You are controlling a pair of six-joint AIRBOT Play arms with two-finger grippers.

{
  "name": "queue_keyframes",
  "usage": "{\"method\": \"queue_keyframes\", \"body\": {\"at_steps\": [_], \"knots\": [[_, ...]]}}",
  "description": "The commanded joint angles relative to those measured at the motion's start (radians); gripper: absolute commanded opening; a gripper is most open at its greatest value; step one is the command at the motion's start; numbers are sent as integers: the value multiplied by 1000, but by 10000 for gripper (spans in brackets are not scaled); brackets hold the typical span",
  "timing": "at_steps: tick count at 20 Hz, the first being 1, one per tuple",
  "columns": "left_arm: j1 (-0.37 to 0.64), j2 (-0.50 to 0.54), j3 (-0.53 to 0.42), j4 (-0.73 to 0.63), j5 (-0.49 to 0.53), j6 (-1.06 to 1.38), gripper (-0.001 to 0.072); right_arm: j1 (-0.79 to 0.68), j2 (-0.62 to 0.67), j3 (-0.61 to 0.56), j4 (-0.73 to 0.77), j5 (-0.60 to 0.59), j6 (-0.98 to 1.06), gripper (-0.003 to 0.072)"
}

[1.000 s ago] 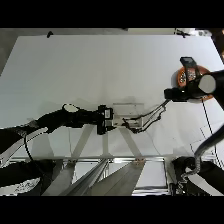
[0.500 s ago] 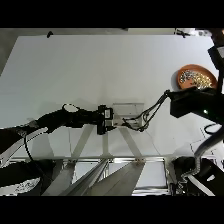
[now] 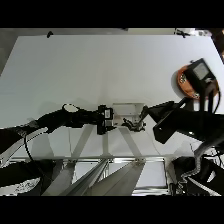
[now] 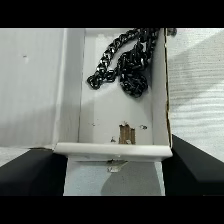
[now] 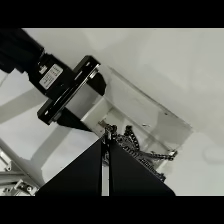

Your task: Fold the box and place the chain.

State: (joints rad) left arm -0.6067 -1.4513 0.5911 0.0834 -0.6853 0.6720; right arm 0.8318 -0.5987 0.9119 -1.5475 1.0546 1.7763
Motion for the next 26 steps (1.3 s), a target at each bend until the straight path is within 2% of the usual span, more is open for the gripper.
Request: {"method": "queue_keyframes", "body": {"at_steps": [1,4,8,12,15,20,21,23,26], "knots": [[0,0,0,0,0,0,388,42,-95,0,-1,-30,6,10],[1,0,0,0,0,0,388,42,-185,0,-2,-71,3,10],[0,0,0,0,0,0,388,42,-282,-18,-21,-63,40,10],[1,0,0,0,0,0,388,42,-346,-124,-32,-92,116,11],[0,0,0,0,0,0,388,42,-381,-207,-41,-171,190,11],[0,0,0,0,0,0,388,42,-476,-235,-33,-235,216,14],[0,0,0,0,0,0,388,42,-496,-235,-34,-245,221,36],[1,0,0,0,0,0,388,40,-514,-235,-40,-273,274,192],[0,0,0,0,0,0,388,40,-503,-229,-48,-308,298,198]]}}
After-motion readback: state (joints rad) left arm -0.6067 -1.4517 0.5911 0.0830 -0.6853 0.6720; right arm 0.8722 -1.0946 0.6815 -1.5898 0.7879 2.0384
